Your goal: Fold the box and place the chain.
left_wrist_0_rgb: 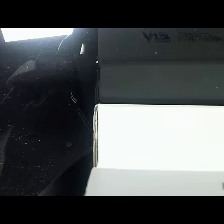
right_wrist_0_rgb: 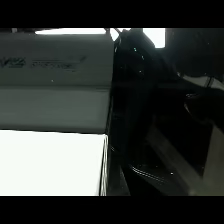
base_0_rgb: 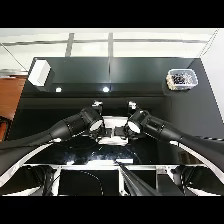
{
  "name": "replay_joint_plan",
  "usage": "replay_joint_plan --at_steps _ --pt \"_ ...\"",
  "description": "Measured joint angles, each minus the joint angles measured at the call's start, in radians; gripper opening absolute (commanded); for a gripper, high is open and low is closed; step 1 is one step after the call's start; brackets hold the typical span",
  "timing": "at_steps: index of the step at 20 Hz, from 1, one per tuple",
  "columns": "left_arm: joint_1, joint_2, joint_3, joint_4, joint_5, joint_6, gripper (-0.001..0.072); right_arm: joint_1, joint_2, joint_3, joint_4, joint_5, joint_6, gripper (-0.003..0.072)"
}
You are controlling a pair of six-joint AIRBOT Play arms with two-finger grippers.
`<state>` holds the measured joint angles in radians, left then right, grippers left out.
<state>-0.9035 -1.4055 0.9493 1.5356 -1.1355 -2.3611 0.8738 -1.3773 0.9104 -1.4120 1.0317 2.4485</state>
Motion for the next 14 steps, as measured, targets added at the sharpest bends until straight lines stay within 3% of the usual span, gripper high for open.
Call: replay_joint_plan --at_steps 3,5,7,8,11,12,14 --pt "0.000 0.000 0.000 0.000 0.000 0.000 0.0032 0.000 -0.005 0.000 0.001 -0.002 0.010 0.0015" --pt "0.000 0.000 0.000 0.000 0.002 0.000 0.0032 0.001 -0.005 0.001 0.002 0.001 0.009 0.0013" --pt "0.000 0.000 0.000 0.000 0.002 0.000 0.0032 0.001 -0.006 0.001 0.009 0.001 -0.002 0.0062" --pt "0.000 0.000 0.000 0.000 0.002 0.000 0.0032 0.001 -0.006 0.002 0.010 0.000 -0.006 0.0228" --pt "0.000 0.000 0.000 0.000 0.002 0.000 0.0032 0.001 -0.006 0.001 0.018 0.002 -0.013 0.0219" --pt "0.000 0.000 0.000 0.000 0.002 0.000 0.0032 0.001 -0.006 0.001 0.020 0.002 -0.014 0.0064" --pt "0.000 0.000 0.000 0.000 0.002 0.000 0.0032 0.001 -0.005 0.001 0.025 -0.002 -0.016 0.0016"
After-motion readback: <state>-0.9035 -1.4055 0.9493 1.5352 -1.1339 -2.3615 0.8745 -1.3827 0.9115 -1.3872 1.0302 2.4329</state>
